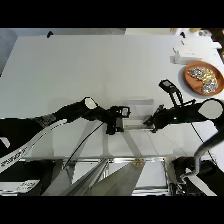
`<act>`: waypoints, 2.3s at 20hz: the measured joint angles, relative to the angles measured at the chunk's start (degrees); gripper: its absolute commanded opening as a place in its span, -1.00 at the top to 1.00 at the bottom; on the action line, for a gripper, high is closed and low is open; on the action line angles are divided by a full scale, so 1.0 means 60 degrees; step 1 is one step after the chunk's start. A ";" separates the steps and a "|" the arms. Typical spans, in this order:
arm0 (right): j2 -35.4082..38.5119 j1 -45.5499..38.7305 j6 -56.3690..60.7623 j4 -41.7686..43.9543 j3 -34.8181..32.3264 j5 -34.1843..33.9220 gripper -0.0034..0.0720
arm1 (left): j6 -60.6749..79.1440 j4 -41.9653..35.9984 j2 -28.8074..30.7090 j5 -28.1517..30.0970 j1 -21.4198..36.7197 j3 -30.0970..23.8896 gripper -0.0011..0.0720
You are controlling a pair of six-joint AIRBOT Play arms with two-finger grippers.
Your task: Fold the box and place the chain.
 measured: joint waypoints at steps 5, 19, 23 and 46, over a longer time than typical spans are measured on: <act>0.0138 0.0007 0.0080 -0.0102 0.0076 0.0131 0.20 | 0.0004 0.0004 0.0000 0.0000 0.0000 0.0000 0.23; -0.1093 -0.0918 0.1902 -0.2900 0.0459 -0.0142 0.19 | 0.0004 0.0000 0.0000 0.0000 0.0000 0.0000 0.23; -0.2412 -0.0827 0.2014 -0.2907 0.0441 -0.0747 0.19 | 0.0004 0.0000 0.0000 0.0000 0.0000 0.0000 0.23; -0.2911 -0.0798 0.2058 -0.2940 0.0619 -0.1763 0.88 | 0.0000 0.0000 0.0000 0.0000 0.0000 0.0000 0.23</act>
